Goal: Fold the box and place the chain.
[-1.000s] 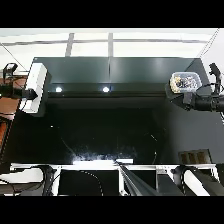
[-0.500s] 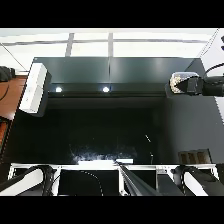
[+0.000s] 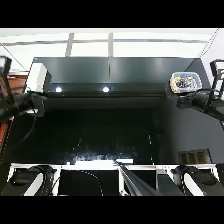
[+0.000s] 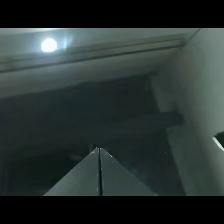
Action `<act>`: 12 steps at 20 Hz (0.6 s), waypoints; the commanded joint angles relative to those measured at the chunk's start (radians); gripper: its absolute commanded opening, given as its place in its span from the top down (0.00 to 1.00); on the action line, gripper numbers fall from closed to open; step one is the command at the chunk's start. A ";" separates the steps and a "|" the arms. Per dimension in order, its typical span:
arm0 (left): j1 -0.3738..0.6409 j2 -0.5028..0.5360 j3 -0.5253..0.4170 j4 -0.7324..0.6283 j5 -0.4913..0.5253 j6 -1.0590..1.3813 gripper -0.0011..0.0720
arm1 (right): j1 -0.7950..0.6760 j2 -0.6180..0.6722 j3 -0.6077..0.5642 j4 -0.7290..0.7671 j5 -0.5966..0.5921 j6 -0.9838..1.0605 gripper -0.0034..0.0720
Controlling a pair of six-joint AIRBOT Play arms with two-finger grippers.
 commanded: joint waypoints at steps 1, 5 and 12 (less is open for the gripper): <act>-0.051 0.131 -0.126 -0.011 0.054 -0.004 0.95 | 0.005 0.012 -0.045 -0.026 -0.048 0.000 0.93; -0.051 0.143 -0.126 -0.037 0.039 -0.004 0.95 | 0.005 0.012 -0.045 -0.026 -0.048 0.000 0.93; -0.051 0.143 -0.126 -0.037 0.039 -0.004 0.95 | 0.005 0.012 -0.045 -0.026 -0.048 0.000 0.93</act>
